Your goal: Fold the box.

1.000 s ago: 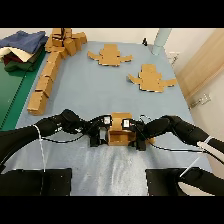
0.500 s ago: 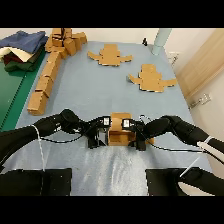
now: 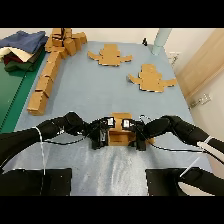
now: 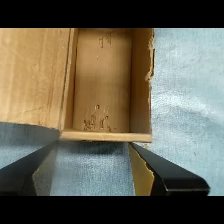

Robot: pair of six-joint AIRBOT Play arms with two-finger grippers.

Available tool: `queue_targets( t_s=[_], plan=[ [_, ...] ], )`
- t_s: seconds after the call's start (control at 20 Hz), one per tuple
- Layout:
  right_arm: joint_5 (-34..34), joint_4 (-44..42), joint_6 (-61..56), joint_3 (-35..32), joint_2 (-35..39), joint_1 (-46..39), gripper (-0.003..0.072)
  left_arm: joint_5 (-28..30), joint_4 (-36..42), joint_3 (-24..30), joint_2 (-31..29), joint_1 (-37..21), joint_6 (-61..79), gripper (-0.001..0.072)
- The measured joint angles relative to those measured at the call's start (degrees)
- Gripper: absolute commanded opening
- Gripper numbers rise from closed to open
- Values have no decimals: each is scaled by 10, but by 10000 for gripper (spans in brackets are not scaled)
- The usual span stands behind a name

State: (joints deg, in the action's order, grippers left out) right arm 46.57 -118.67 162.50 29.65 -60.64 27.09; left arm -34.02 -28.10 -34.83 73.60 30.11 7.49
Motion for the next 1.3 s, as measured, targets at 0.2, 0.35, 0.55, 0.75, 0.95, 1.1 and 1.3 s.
queue_targets(
  t_s=[0.2,0.35,0.55,0.75,0.95,1.1,1.3],
  plan=[
    [0,0,0,0,0,0,508,-4,1,0,0,2,-2,691],
    [0,0,0,0,0,0,508,-21,2,0,-4,-4,0,691],
    [0,0,0,0,0,0,508,-25,2,0,-15,-7,4,691],
    [0,0,0,0,0,0,508,-17,5,0,-17,-4,5,691],
    [0,0,0,0,0,0,507,-5,11,0,-16,10,6,691],
    [0,0,0,0,0,0,508,14,12,0,-6,21,6,691],
    [0,0,0,0,0,0,508,42,13,-1,6,40,5,690]
  ],
)
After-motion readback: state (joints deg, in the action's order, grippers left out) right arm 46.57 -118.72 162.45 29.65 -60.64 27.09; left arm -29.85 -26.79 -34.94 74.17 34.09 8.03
